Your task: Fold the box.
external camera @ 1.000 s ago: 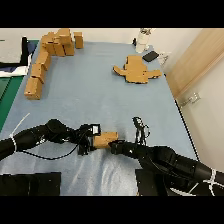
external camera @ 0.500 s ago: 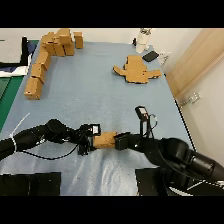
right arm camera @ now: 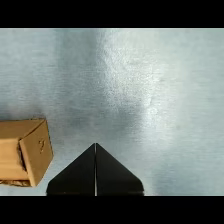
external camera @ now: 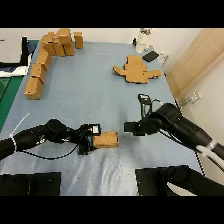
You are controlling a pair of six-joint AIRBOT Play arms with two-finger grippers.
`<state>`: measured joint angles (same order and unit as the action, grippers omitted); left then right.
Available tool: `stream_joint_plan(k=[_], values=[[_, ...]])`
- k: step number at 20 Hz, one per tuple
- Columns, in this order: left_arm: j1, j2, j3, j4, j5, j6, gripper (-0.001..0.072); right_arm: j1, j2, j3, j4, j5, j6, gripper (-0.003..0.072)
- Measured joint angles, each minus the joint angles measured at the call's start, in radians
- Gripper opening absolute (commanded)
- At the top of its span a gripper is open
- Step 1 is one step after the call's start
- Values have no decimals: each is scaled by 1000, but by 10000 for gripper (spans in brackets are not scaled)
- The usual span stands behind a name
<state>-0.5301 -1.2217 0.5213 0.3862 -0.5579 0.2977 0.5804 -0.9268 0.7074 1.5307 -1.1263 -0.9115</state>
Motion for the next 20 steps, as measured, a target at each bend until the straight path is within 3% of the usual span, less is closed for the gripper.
stream_joint_plan(k=[5, 13, 17, 20], values=[[0, 0, 1, -25, 10, 0, 526, -19, -106, 39, 76, -12, -24, 5], [1, 26, 1, -31, 45, -111, 526, -26, -130, 48, 60, -3, 0, 5], [41, 105, 1, 134, 153, -377, 526, -32, -131, 51, -10, 2, 50, 5], [170, 176, 1, 317, 171, -674, 526, -38, -131, 51, -41, 3, 63, 5]])
